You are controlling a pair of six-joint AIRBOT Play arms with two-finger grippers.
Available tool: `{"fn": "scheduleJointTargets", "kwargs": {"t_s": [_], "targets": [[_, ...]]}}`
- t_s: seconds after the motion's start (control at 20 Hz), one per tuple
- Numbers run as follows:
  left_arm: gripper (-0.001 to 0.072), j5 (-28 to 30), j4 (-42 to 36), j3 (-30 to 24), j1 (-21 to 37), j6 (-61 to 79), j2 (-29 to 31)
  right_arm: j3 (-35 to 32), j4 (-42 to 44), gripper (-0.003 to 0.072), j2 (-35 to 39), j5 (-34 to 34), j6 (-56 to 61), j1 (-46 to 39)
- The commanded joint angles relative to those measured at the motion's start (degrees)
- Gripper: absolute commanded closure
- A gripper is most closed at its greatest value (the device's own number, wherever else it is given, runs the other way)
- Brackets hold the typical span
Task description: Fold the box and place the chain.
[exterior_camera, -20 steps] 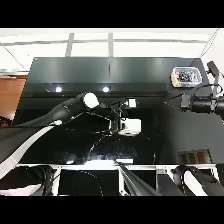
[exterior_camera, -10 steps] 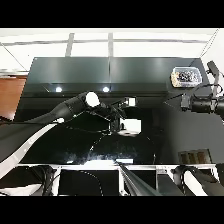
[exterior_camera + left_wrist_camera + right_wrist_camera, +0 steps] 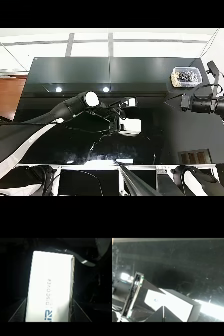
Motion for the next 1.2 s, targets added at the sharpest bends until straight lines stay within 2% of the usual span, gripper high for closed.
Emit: {"fn": "scheduleJointTargets", "kwargs": {"t_s": [0.0,0.45,0.6,0.85,0.9,1.0,1.15], "targets": [[0.0005,-0.3,2.2,-0.1,0.0,-0.2,0.3,0.1,0.0,0.0671,0.0,0.2,0.0,0.0],[0.0005,0.5,2.2,-1.6,-0.6,-0.2,0.2,0.1,0.0,0.0671,0.0,0.3,0.0,0.0],[0.0004,4.6,3.2,-3.2,-1.8,-0.2,-0.5,0.1,0.0,0.0671,0.0,0.2,0.0,0.0],[0.0007,6.8,5.7,-3.1,-3.8,-0.2,-4.0,0.1,0.0,0.0671,0.0,0.4,0.0,0.0],[0.0049,6.2,6.6,-2.6,-3.9,-1.0,-3.7,0.1,0.0,0.0671,0.0,0.4,0.0,0.0],[0.0419,2.9,9.8,-0.7,-3.5,-4.1,-2.2,0.1,0.0,0.0671,0.0,0.3,0.0,0.0],[0.0435,1.3,15.5,0.9,1.7,-14.0,0.7,0.1,0.2,0.0671,0.0,0.1,0.0,0.0]]}}
